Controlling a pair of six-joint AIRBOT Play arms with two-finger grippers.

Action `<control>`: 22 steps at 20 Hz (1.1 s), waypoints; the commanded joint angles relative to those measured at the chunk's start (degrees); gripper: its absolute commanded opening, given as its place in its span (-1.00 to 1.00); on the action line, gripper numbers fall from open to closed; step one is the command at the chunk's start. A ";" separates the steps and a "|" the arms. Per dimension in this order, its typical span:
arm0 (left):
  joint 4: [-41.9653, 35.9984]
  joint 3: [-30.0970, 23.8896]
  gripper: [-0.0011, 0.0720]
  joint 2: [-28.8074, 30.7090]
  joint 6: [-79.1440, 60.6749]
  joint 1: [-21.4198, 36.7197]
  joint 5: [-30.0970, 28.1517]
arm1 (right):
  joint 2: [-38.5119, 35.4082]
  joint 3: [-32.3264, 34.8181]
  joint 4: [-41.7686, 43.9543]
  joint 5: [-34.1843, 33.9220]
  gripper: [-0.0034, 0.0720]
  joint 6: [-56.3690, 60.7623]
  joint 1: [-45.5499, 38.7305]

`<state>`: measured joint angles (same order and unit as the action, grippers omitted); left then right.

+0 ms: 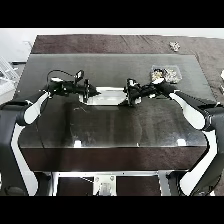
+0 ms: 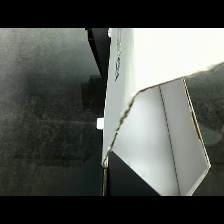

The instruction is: Fold the box and place the chain.

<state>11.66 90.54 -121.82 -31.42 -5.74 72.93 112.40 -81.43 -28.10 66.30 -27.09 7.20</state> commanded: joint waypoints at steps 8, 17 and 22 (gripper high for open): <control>-0.24 0.00 -0.91 0.04 -0.04 0.00 0.17 | 0.02 0.00 0.02 -0.02 0.66 0.02 0.00; -0.52 0.17 -0.88 0.24 -0.11 0.00 1.49 | 0.02 0.00 0.02 -0.02 0.66 0.04 0.00; -0.52 0.17 0.00 0.57 -0.13 0.02 3.28 | 0.02 0.00 0.02 -0.02 0.66 0.02 0.00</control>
<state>11.46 90.65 -121.45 -31.51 -5.74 74.74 112.40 -81.43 -28.14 66.28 -27.09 7.20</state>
